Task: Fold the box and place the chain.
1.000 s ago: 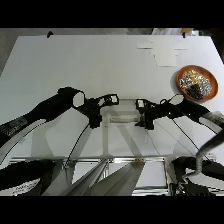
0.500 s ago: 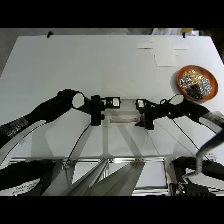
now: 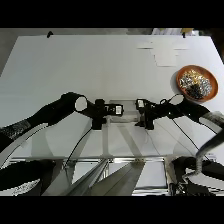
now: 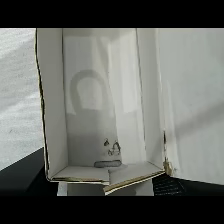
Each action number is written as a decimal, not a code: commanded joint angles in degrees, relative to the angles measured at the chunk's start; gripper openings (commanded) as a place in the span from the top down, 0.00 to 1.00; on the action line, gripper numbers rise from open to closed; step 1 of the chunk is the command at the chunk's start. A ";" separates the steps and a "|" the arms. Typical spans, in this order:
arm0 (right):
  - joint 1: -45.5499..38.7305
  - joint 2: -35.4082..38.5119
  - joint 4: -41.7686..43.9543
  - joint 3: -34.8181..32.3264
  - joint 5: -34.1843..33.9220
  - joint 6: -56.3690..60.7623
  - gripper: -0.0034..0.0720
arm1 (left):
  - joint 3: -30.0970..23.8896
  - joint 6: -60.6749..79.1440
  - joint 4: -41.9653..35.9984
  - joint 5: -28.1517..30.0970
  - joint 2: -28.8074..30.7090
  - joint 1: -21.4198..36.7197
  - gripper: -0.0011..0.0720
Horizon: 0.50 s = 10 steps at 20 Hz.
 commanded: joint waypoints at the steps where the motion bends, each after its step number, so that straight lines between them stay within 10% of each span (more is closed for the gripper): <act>1: 0.02 0.04 0.02 -0.02 0.02 0.02 0.42 | -0.02 0.52 -0.50 1.99 -0.04 -0.70 0.64; 5: 0.02 0.02 0.02 -0.02 0.02 0.02 0.42 | -0.04 0.52 -1.55 5.09 -0.76 -1.53 0.65; 8: 0.02 0.04 0.02 -0.02 0.02 0.02 0.42 | -0.02 0.50 -2.93 6.29 -1.97 -2.40 0.90; 10: 0.02 0.02 0.02 -0.02 0.02 0.02 0.42 | -0.02 0.50 -3.26 6.60 -2.10 -2.95 0.90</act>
